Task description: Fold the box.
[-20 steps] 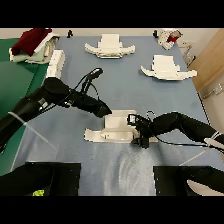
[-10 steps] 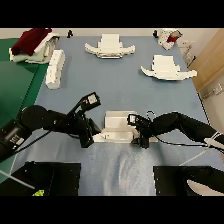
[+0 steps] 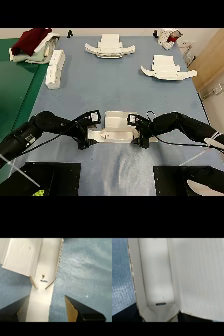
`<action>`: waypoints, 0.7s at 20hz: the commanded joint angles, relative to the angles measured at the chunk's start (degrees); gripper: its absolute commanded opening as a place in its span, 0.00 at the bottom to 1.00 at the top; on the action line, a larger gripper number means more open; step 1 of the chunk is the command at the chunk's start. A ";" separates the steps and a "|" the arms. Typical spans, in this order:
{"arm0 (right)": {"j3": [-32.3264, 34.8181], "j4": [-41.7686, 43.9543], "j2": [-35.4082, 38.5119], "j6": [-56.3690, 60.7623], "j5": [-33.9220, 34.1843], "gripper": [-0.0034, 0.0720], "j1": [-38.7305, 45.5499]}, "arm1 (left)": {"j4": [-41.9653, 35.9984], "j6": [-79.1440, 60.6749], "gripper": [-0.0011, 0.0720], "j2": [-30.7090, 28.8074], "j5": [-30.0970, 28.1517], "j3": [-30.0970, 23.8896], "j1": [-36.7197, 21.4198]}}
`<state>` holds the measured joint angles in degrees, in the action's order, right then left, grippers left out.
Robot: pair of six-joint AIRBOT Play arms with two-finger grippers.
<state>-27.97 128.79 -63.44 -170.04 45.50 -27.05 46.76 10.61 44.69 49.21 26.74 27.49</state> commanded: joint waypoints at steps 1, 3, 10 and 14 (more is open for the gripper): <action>-0.04 0.00 -0.04 0.02 -0.02 0.63 -0.04 | -3.74 -11.96 0.91 7.32 -3.45 -0.37 -0.79; -0.04 0.00 -0.04 0.02 -0.02 0.63 -0.04 | -3.78 -13.84 0.91 10.86 -5.95 -0.31 -0.76; -0.04 0.00 -0.04 0.02 -0.02 0.63 -0.04 | -10.29 -18.78 0.64 12.96 -7.61 0.28 0.72; -0.04 0.00 -0.04 0.02 -0.02 0.63 -0.04 | -12.57 -21.46 0.24 15.34 -8.39 0.42 2.91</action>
<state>-27.97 128.79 -63.44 -170.01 45.50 -27.05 36.60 -7.90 58.61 41.43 27.03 29.06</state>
